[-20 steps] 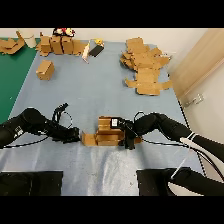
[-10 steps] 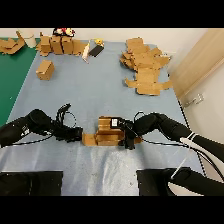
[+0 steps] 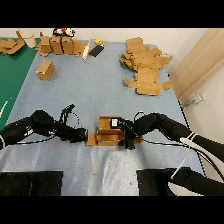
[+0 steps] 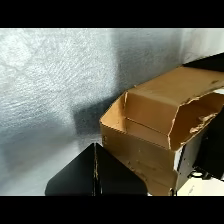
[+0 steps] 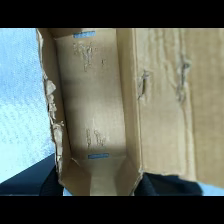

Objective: Fold the box.

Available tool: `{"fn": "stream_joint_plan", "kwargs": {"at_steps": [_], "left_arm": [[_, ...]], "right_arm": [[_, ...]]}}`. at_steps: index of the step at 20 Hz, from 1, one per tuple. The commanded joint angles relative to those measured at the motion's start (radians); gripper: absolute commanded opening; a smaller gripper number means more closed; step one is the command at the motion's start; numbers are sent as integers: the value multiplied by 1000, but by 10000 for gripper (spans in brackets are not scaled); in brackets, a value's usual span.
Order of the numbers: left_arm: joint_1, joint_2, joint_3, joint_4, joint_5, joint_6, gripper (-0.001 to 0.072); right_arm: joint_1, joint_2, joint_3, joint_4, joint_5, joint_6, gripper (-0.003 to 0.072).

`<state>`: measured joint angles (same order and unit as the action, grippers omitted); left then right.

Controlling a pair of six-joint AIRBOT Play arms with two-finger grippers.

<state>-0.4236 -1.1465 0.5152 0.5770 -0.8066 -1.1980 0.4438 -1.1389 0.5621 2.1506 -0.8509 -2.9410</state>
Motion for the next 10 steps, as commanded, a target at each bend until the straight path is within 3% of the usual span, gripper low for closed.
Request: {"fn": "stream_joint_plan", "kwargs": {"at_steps": [1, 4, 10], "left_arm": [[-1, -1, 0, -64, -25, 44, 14], [-1, -1, 1, -156, -77, 119, 14], [0, -1, 1, -166, -113, 140, 14]], "right_arm": [[0, 0, 0, 0, 0, 0, 505], [0, 0, 0, 0, 0, 0, 505], [0, 0, 0, 0, 0, 0, 505]]}}
